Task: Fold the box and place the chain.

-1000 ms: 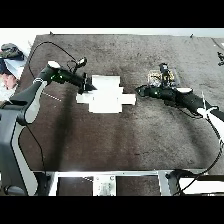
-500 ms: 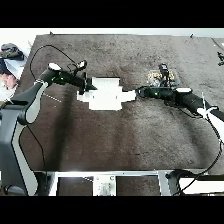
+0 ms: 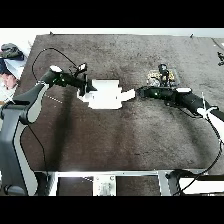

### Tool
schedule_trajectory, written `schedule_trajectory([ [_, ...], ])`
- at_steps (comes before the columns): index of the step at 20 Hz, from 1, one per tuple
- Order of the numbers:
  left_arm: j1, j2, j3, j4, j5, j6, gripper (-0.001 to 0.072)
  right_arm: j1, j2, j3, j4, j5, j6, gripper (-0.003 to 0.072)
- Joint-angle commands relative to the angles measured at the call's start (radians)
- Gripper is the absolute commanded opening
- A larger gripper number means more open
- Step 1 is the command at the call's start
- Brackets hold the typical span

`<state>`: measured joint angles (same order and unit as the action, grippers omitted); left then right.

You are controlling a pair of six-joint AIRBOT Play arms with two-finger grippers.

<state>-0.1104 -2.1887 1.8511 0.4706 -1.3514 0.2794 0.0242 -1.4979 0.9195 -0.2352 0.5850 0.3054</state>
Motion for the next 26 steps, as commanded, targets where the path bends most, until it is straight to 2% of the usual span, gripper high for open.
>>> schedule_trajectory([
  [1,0.001,-0.002,0.0,0.001,0.004,0.007,0.001,0.0,-0.001,0.001,-0.008,-0.002,-0.008,0.0377],
  [8,0.001,-0.005,0.0,0.0,-0.008,0.009,0.001,0.002,-0.001,0.001,-0.008,0.006,-0.132,0.0378],
  [20,0.001,-0.005,0.0,-0.008,-0.007,-0.002,0.0009,0.002,-0.001,0.001,-0.004,-0.01,-0.201,0.0379],
  [21,0.001,-0.005,0.0,-0.007,-0.007,-0.003,0.001,0.002,-0.001,0.001,-0.004,-0.009,-0.215,0.0401],
  [22,0.001,-0.005,0.0,-0.007,-0.006,-0.019,0.0012,0.002,0.0,0.003,-0.005,0.0,-0.24,0.0575],
  [23,0.001,-0.005,0.0,-0.007,-0.008,-0.03,0.0012,0.002,0.0,0.005,-0.005,0.022,-0.265,0.0627],
  [26,0.001,-0.005,0.0,-0.006,-0.008,-0.044,0.0013,0.002,0.0,0.03,-0.008,0.049,-0.275,0.0628],
])
